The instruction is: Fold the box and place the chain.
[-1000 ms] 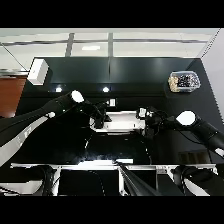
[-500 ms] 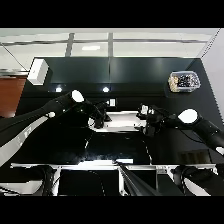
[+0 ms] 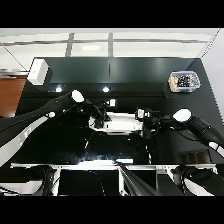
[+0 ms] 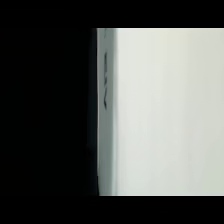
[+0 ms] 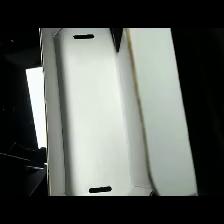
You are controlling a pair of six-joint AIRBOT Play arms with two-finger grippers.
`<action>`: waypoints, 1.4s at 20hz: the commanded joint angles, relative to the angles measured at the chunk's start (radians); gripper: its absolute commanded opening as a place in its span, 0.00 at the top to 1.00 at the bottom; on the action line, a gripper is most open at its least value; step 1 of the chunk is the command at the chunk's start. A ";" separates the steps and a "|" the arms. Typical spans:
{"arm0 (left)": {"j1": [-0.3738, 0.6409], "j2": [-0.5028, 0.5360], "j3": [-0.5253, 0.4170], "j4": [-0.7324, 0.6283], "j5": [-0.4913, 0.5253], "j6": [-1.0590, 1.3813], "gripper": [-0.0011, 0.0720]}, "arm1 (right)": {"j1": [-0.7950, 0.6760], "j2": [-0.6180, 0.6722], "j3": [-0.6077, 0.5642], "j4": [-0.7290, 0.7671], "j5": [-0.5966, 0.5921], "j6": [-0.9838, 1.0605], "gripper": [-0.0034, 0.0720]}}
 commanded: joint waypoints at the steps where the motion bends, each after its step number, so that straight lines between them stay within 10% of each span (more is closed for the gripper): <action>1: 0.000 0.000 0.001 -0.001 0.000 -0.003 0.95 | 0.001 -0.045 -0.002 -0.003 0.007 -0.046 0.04; 27: 0.000 0.000 0.001 -0.002 -0.001 -0.004 0.95 | 0.001 -0.115 -0.002 -0.017 -0.058 -0.058 0.04; 28: 0.000 0.000 0.001 -0.002 -0.001 -0.004 0.95 | 0.001 -0.115 -0.002 -0.017 -0.058 -0.058 0.18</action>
